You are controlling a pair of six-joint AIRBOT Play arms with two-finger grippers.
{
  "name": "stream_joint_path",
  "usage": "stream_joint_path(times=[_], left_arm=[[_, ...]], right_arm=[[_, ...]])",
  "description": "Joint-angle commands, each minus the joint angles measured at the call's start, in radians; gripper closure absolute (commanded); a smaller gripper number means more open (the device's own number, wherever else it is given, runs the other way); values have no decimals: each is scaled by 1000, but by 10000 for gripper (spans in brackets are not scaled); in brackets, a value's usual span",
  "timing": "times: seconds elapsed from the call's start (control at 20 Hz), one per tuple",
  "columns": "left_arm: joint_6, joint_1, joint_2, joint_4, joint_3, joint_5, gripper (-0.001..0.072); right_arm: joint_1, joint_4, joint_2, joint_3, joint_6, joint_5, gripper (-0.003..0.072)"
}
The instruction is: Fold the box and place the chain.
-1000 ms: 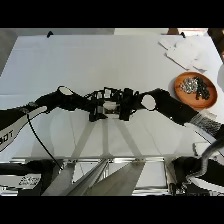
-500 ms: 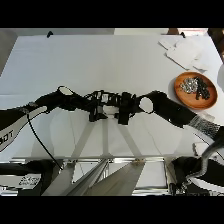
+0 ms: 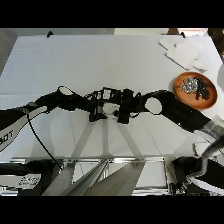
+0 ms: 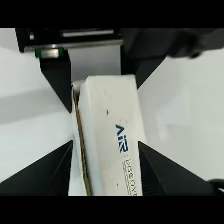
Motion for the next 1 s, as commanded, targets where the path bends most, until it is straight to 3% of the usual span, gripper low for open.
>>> stream_joint_path(times=[0.0, 0.1, 0.55, 0.95], left_arm=[[1, 0, 1, 0, 0, 0, 418], [1, 0, 1, 0, 0, 0, 418], [1, 0, 0, 0, 0, 0, 418], [1, 0, 0, 0, 0, 0, 418]], right_arm=[[-44, 135, 44, 0, 128, -22, 468], [-102, 252, 34, -1, 130, -24, 679], [-148, 564, -136, -72, 130, 26, 681], [-148, 563, -174, -132, 130, 29, 681]])
